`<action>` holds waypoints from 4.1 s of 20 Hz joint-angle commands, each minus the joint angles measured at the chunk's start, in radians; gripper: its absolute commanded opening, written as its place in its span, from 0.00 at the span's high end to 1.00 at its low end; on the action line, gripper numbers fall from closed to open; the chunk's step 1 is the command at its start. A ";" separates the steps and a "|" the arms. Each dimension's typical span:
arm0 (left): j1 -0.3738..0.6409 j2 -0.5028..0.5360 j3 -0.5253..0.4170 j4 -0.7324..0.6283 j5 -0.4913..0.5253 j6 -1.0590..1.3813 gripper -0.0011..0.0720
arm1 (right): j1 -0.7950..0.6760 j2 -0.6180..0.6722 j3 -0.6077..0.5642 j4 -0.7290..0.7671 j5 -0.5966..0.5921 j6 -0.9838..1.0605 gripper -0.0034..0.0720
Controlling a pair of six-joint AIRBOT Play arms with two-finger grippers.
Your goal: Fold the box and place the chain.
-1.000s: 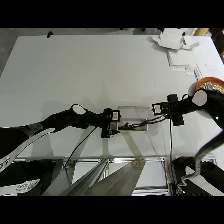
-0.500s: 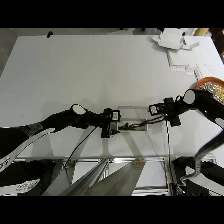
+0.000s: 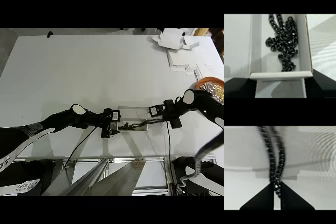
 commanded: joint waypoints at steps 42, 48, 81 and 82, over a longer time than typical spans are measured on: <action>0.000 0.000 0.000 0.000 0.000 0.000 0.70 | 0.123 0.285 0.097 0.164 -0.054 0.105 0.70; 0.000 0.000 0.000 0.000 0.000 0.000 0.70 | -0.059 0.135 0.097 0.109 -0.063 -0.016 0.70; 0.000 0.000 0.000 0.000 0.000 0.000 0.70 | -0.054 0.035 0.077 0.036 0.039 -0.127 0.93; 0.000 0.000 0.000 0.000 0.000 0.000 0.70 | -0.042 0.081 0.077 0.044 0.068 -0.100 0.93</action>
